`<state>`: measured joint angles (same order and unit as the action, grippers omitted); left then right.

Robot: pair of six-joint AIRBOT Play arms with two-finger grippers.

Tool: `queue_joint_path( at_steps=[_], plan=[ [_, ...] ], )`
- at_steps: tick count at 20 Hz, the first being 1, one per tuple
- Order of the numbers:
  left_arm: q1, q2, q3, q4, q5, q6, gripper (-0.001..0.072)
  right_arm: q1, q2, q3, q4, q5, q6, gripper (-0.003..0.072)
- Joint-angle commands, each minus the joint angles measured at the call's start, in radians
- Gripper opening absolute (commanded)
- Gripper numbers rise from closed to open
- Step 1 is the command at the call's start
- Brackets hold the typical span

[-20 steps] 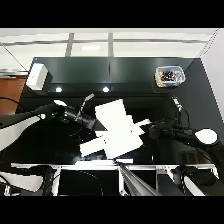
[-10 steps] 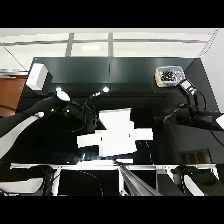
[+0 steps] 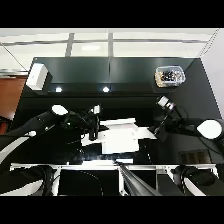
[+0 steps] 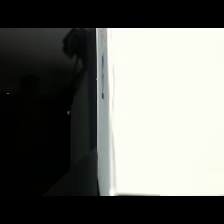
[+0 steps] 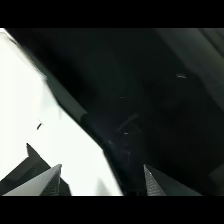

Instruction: Fold the box and place the chain.

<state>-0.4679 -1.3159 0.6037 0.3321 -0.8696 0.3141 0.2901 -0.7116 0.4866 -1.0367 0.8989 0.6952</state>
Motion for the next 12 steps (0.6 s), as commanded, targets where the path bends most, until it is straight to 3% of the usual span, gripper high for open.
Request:
queue_joint_path(
  at_steps=[1,5,12],
  plan=[
    [-0.056,0.010,-0.008,0.053,0.087,0.014,0.0022,0.101,-0.004,-0.064,-0.023,-0.052,-0.044,0.0598],
    [-0.114,0.011,-0.008,0.115,0.162,-0.034,0.0022,0.124,-0.004,-0.095,-0.024,-0.058,-0.069,0.0598],
    [-0.116,0.015,-0.008,0.134,0.161,-0.028,0.0022,0.124,-0.004,-0.095,-0.023,-0.031,-0.224,0.0597]
  ],
)
